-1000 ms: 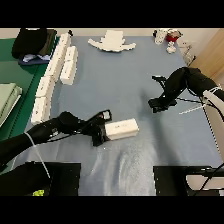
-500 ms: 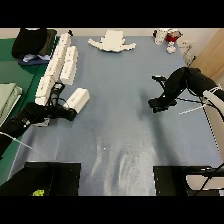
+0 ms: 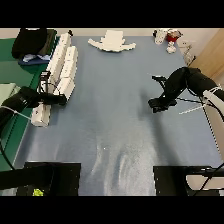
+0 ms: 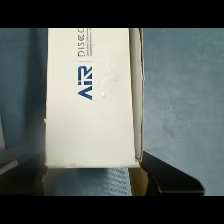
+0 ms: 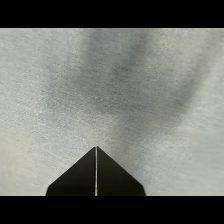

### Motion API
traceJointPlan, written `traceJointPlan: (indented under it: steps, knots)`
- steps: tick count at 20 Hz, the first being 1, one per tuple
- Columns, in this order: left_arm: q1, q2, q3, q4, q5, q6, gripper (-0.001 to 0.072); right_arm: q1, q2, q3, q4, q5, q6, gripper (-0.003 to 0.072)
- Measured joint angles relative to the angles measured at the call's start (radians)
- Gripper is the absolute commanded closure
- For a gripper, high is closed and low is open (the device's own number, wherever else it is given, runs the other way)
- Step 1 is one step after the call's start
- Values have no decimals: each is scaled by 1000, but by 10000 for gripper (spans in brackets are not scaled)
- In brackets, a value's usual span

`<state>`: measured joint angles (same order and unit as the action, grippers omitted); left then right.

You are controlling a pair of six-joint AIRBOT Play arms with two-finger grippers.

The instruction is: Fold the box.

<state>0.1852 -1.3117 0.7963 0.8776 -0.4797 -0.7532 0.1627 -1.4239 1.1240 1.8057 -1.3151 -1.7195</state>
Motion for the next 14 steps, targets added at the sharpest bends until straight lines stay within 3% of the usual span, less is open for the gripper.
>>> traceJointPlan:
  steps: [7,14]
  knots:
    - [-14,-200,241,2,-23,-36,280,0,0,0,0,0,0,680]
    - [-22,-275,322,19,-19,-55,280,0,0,0,0,0,0,680]
